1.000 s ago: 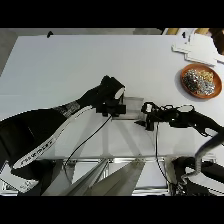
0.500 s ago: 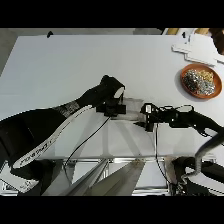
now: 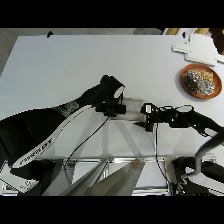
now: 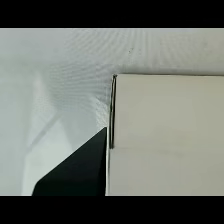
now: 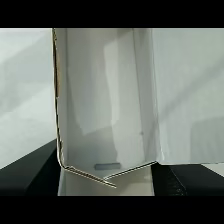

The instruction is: Fold the box and place the chain.

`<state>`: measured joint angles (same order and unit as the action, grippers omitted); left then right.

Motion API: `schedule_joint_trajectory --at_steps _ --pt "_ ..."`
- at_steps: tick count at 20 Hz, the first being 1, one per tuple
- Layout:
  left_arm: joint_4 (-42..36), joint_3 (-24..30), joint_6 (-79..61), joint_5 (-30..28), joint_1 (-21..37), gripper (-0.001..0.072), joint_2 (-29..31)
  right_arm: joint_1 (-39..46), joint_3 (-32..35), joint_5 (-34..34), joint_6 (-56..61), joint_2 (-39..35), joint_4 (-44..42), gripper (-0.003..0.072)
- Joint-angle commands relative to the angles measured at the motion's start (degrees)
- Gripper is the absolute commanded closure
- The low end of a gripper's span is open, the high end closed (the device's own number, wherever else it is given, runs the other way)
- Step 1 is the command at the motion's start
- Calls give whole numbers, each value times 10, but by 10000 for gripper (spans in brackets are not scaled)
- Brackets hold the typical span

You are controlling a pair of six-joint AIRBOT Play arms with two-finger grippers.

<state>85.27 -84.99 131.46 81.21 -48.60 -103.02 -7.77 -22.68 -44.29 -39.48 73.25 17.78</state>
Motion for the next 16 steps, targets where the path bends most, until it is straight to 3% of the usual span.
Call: schedule_joint_trajectory --at_steps 1,2,3,11,16 --pt "-6 0 -31 9 1 552 6 0 -1 1 0 0 0 348" --pt "-6 0 -46 5 1 437 11 0 -1 1 0 0 0 348" --pt "-6 0 -58 0 2 385 16 0 -1 1 0 0 0 348" --pt "-9 0 -73 7 19 359 49 0 -1 1 0 0 0 348" --pt "-15 0 -184 13 32 360 82 0 -1 1 0 0 0 348"
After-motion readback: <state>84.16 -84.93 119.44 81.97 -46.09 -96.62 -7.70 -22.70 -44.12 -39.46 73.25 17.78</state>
